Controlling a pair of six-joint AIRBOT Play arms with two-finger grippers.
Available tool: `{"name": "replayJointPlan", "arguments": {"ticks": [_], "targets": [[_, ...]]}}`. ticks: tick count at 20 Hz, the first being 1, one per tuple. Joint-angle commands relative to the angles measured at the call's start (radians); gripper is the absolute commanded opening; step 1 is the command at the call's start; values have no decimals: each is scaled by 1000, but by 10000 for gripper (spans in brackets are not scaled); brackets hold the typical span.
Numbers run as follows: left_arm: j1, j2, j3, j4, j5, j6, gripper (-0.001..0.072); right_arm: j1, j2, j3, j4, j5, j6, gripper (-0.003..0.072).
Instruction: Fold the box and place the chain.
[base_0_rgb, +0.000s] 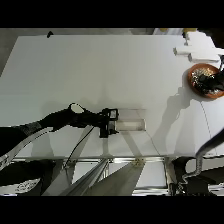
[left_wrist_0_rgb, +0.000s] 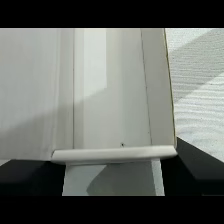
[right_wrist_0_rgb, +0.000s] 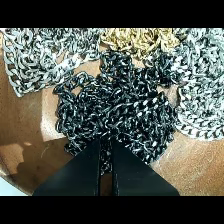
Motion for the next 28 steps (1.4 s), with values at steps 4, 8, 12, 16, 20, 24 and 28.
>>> {"name": "replayJointPlan", "arguments": {"ticks": [4, 8, 12, 16, 20, 24, 28], "targets": [[0, 0, 1, 0, 0, 0, 220, 0, 12, 0, 0, 31, -38, 17], [0, 0, 1, 0, 0, 0, 220, 3, 145, 0, 0, 105, -120, 17], [0, 0, 1, 0, 0, 0, 220, 3, 342, 0, 63, 232, -212, 17], [0, 0, 1, 0, 0, 0, 220, 16, 627, 0, 294, 264, -280, 16], [0, 0, 1, 0, 0, 0, 220, 96, 848, -1, 393, 437, -279, 16], [0, 0, 1, 0, 0, 0, 220, 267, 983, -25, 508, 512, -243, 16], [0, 0, 1, 0, 0, 0, 220, 514, 1084, -37, 545, 508, -145, 16]]}}
